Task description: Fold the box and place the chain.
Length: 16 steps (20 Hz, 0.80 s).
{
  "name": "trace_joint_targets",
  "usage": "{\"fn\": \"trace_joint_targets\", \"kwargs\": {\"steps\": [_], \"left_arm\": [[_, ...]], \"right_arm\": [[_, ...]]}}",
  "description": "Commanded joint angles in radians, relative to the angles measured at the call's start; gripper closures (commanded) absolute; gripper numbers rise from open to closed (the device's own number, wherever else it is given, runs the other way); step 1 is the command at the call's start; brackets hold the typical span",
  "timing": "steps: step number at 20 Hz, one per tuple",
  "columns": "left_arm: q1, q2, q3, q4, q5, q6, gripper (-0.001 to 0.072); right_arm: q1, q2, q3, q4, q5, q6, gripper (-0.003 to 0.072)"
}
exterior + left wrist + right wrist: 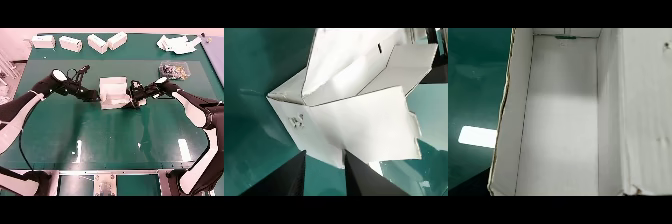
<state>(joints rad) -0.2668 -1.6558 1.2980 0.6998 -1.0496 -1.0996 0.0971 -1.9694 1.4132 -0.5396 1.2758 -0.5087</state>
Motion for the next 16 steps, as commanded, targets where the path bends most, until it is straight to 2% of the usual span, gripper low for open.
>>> {"fn": "trace_joint_targets", "kwargs": {"steps": [1,6,8,16], "left_arm": [[-0.004,0.003,0.013,0.013,0.02,-0.053,0.0412],[-0.004,0.003,0.013,0.05,0.031,-0.093,0.0411],[-0.007,0.003,0.013,0.058,0.033,-0.166,0.0334],[-0.075,0.006,0.051,0.076,0.017,-0.233,0.0334]], "right_arm": [[0.0,0.0,0.0,0.0,0.0,0.0,0.0124],[0.0,0.0,0.0,0.0,0.0,0.0,0.0124],[0.0,0.0,0.0,0.0,0.0,0.0,0.0124],[0.0,0.0,0.0,0.0,0.0,0.0,0.0124]]}}
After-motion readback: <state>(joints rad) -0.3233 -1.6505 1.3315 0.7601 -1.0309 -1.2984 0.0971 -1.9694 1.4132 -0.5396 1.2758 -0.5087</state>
